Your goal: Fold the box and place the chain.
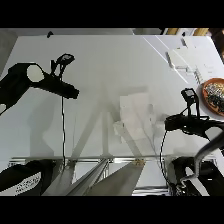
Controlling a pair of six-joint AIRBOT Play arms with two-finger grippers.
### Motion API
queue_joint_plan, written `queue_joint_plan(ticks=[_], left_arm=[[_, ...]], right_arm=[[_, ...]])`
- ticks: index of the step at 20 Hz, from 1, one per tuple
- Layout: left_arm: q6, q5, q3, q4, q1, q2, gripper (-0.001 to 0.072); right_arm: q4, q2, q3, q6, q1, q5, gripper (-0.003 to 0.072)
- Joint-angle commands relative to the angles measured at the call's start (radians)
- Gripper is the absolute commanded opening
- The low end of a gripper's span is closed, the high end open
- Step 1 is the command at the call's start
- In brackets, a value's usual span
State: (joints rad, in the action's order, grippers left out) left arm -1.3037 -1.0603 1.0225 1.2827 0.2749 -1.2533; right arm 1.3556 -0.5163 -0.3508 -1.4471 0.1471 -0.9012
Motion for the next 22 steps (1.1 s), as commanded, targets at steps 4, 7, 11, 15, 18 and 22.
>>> queue_joint_plan(ticks=[4,7,11,15,18,22], left_arm=[[0.460,-0.048,0.000,-0.684,0.002,-0.110,0.0353],[0.601,-0.120,0.029,-0.887,0.034,-0.227,0.0353],[0.599,-0.172,0.176,-0.758,0.154,-0.359,0.0496],[0.594,-0.175,0.207,-0.703,0.205,-0.423,0.0536],[0.578,-0.193,0.206,-0.697,0.206,-0.454,0.0534],[0.595,-0.192,0.207,-0.707,0.228,-0.475,0.0494]], right_arm=[[-0.029,0.019,0.017,-0.046,0.067,0.065,0.0014],[-0.029,0.019,0.017,-0.045,0.067,0.064,0.0014],[-0.029,0.019,0.017,-0.045,0.067,0.064,0.0015],[-0.029,0.019,0.017,-0.045,0.067,0.063,0.0015],[-0.029,0.019,0.017,-0.045,0.067,0.063,0.0015],[-0.029,0.019,0.017,-0.045,0.067,0.063,0.0015]])
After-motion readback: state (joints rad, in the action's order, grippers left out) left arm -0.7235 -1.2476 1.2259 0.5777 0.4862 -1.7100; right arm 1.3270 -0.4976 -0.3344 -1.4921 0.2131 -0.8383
